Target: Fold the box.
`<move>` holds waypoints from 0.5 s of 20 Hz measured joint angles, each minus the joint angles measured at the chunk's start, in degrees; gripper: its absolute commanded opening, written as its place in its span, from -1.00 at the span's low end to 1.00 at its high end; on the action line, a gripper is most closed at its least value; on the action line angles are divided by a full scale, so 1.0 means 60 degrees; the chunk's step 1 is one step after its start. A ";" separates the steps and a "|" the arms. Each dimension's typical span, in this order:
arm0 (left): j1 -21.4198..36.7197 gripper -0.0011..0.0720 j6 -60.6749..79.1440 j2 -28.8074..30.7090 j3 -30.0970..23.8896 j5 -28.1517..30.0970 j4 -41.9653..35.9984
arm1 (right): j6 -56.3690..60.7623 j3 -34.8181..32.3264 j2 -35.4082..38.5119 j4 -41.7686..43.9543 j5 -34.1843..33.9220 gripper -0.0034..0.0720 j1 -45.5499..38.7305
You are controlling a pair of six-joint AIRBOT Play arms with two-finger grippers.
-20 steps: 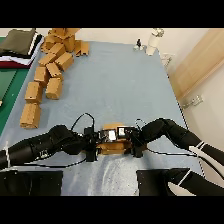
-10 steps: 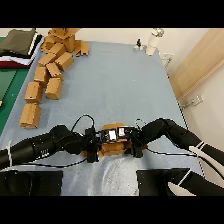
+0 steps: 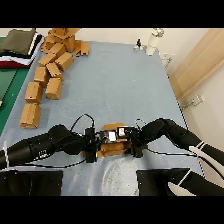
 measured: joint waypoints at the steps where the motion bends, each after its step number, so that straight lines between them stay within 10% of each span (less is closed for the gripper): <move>1: 0.0011 -0.79 -0.0011 0.0040 0.0000 0.0095 0.0058 | 0.0000 0.0000 0.0000 0.0000 0.0000 0.42 0.0000; 3: 0.0011 0.08 -0.0025 0.0069 -0.0015 0.0299 0.0142 | 0.0004 -0.0004 0.0000 0.0004 0.0000 0.42 0.0000; 10: 0.0018 0.01 -0.0033 0.0106 -0.0029 0.0408 0.0226 | 0.0007 0.0000 0.0000 0.0007 0.0000 0.42 0.0000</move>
